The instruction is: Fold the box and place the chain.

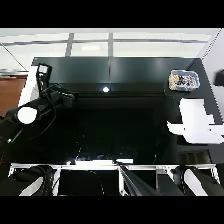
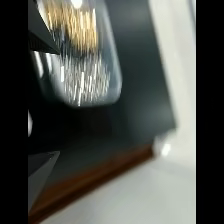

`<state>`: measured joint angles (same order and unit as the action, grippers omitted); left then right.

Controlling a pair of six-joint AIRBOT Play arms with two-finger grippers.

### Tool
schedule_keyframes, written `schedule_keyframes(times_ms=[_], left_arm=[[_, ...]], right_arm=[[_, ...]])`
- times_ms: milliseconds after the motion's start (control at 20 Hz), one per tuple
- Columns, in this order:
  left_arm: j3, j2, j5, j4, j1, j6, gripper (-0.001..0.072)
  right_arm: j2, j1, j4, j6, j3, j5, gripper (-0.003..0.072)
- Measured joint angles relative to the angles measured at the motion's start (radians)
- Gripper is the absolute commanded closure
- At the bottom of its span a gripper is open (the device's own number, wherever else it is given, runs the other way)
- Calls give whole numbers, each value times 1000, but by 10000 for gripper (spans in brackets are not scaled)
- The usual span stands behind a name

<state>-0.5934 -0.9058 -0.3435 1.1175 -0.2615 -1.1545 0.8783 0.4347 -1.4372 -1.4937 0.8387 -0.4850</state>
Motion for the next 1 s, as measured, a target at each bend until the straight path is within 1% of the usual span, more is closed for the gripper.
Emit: schedule_keyframes(times_ms=[50,150,300,400,500,700,800,950,1000], left_arm=[[-3,-8,-11,0,-1,0,-2],[-6,-18,-32,0,0,0,-1],[-6,-26,-43,1,3,3,-1],[-4,-32,-48,3,5,3,-1],[-3,-36,-51,3,5,3,-1],[-3,-40,-53,-2,5,0,-1],[-3,-40,-53,-5,5,0,-1],[-3,-40,-54,-7,5,0,-1],[-3,-40,-54,-7,5,-1,-1]], right_arm=[[51,100,-41,-40,23,-4,-24],[157,297,-71,-87,95,-61,-24],[329,536,-46,-39,233,-235,-24],[439,631,-24,39,315,-361,-24],[537,687,14,149,375,-472,-24],[676,724,224,482,425,-663,-24],[713,724,279,578,434,-715,-23],[739,719,297,657,439,-770,-20],[743,717,307,680,441,-791,116]])
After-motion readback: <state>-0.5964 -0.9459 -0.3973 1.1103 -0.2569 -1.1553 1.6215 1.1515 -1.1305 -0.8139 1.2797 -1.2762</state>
